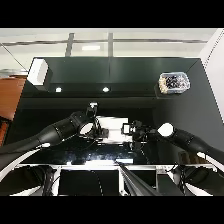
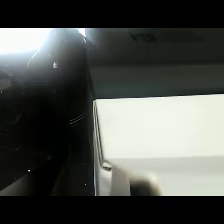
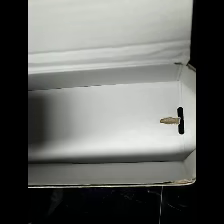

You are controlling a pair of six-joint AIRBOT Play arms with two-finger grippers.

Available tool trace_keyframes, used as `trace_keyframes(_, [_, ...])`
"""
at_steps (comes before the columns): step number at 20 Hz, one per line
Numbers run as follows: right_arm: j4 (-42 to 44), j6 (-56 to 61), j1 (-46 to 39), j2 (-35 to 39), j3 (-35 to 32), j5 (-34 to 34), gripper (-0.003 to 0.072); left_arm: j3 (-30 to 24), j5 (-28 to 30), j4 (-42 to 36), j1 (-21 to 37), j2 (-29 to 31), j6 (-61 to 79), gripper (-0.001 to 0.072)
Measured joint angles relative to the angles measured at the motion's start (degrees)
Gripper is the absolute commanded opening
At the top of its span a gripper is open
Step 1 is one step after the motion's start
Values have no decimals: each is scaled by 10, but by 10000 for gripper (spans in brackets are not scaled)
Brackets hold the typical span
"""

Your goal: Fold the box and place the chain.

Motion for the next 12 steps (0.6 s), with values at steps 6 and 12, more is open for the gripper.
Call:
trace_keyframes(6, [1, 0, 0, 0, 0, 0, 528, 0, 11, 0, 0, 0, -1, 218])
trace_keyframes(12, [2, 0, 0, 0, 0, 0, 528, 0, 12, 4, 0, 0, 1, 29])
